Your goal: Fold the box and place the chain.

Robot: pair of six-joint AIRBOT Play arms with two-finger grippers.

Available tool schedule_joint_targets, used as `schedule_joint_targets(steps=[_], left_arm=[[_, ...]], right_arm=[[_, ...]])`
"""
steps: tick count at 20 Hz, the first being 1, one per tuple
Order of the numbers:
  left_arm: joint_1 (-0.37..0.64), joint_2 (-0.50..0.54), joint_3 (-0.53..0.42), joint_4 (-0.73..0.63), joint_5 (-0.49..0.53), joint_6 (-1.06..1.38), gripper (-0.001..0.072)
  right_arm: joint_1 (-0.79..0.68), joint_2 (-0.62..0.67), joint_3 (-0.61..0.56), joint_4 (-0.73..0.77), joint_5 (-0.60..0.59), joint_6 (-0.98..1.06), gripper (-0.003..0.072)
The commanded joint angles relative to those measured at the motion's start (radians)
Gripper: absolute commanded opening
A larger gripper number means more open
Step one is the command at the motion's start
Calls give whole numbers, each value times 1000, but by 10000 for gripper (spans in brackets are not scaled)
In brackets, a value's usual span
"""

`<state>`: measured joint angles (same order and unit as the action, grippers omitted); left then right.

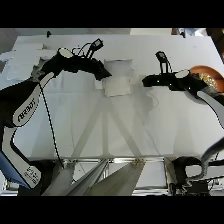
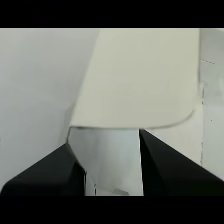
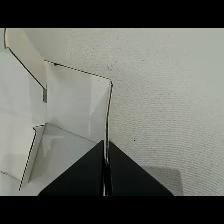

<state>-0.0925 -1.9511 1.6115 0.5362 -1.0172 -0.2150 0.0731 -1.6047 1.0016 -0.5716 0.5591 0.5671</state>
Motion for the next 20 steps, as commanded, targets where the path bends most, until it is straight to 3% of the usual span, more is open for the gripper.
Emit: schedule_joint_targets(steps=[1, 2, 5, 20], left_arm=[[-8, 0, 1, -19, 0, 60, 338], [-8, -1, 1, -19, 0, 60, 324], [-12, -1, 1, 24, -1, 59, 33], [-16, -1, 1, 63, -6, 58, 9]], right_arm=[[0, 0, 0, 0, 0, 0, 11], [0, 0, 0, 0, 0, 0, 11], [0, 0, 0, 0, 0, 0, 11], [0, 0, 0, 0, 0, 0, 11]])
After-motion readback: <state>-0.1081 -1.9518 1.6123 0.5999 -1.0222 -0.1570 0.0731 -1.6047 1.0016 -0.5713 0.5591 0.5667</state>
